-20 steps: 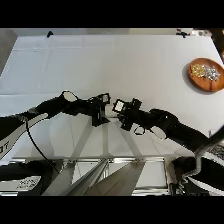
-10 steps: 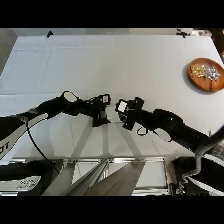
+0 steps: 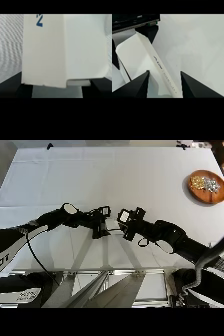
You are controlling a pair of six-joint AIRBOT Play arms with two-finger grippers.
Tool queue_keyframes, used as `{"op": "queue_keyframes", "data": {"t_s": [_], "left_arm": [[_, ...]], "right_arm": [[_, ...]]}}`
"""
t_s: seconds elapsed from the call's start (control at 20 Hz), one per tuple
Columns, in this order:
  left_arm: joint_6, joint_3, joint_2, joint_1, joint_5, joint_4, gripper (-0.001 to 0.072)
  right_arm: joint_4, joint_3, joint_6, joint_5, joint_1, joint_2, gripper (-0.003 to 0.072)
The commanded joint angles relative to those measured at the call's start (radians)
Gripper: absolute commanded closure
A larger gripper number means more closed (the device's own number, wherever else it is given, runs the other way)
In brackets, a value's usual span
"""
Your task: Fold the box and place the chain.
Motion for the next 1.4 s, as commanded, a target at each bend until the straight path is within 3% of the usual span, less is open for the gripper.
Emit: {"op": "queue_keyframes", "data": {"t_s": [0.0, 0.3, 0.9, 1.35], "left_arm": [[0.0, 0.0, 0.0, 0.001, 0.002, 0.0, 0.0456], [0.0, 0.0, 0.0, 0.001, 0.002, 0.0, 0.0456], [0.0, 0.0, 0.001, 0.001, 0.002, 0.0, 0.0456], [0.0, 0.0, 0.0, 0.001, 0.002, 0.0, 0.0456]], "right_arm": [[0.0, 0.0, 0.014, -0.016, -0.005, -0.036, 0.0284], [0.0, 0.0, 0.027, -0.069, -0.005, -0.095, 0.0284], [-0.06, -0.011, -0.027, 0.159, 0.023, -0.063, 0.0283], [-0.059, -0.011, -0.132, 0.24, 0.023, -0.033, 0.0262]]}}
